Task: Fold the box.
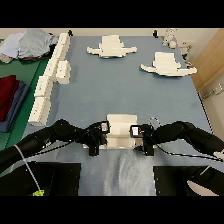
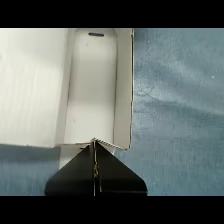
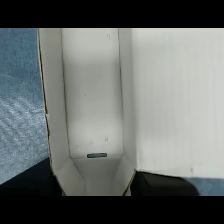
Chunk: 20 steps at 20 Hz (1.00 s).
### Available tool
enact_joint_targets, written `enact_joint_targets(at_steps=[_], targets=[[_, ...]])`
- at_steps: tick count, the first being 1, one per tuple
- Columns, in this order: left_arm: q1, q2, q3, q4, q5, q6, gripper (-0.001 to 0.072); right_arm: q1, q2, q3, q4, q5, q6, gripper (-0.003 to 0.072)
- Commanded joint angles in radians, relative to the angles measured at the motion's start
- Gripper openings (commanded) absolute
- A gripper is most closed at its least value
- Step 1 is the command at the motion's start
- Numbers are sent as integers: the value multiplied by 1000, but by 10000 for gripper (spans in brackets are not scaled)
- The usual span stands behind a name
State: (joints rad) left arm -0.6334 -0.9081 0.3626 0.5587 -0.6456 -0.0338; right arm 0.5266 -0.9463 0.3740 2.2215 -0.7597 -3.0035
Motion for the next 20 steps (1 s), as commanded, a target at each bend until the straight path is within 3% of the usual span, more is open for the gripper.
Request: enact_joint_targets(at_steps=[1, 4, 6, 9, 11, 13, 16, 20], targets=[[32, 104, 13, 275, -66, -422, 14, 1, 0, 1, 0, 0, 1, 483], [83, 268, 48, 446, -179, -797, 14, 1, 0, 1, 0, 0, 1, 483], [135, 383, 51, 536, -198, -1156, 14, 1, 0, 1, 0, 0, 1, 483], [257, 454, 51, 708, -350, -1688, 13, 1, 0, 1, 0, 0, 1, 483], [359, 441, 47, 718, -473, -1736, 13, 1, 0, 1, 0, 0, 1, 483], [446, 411, 30, 667, -499, -1717, 13, 1, 0, 1, 0, 0, 1, 483], [500, 351, -27, 465, -440, -1586, 13, 1, 0, 1, 0, 0, 1, 483], [440, 284, -104, 307, -349, -1542, 12, 1, 0, 1, 0, 0, 1, 483]])
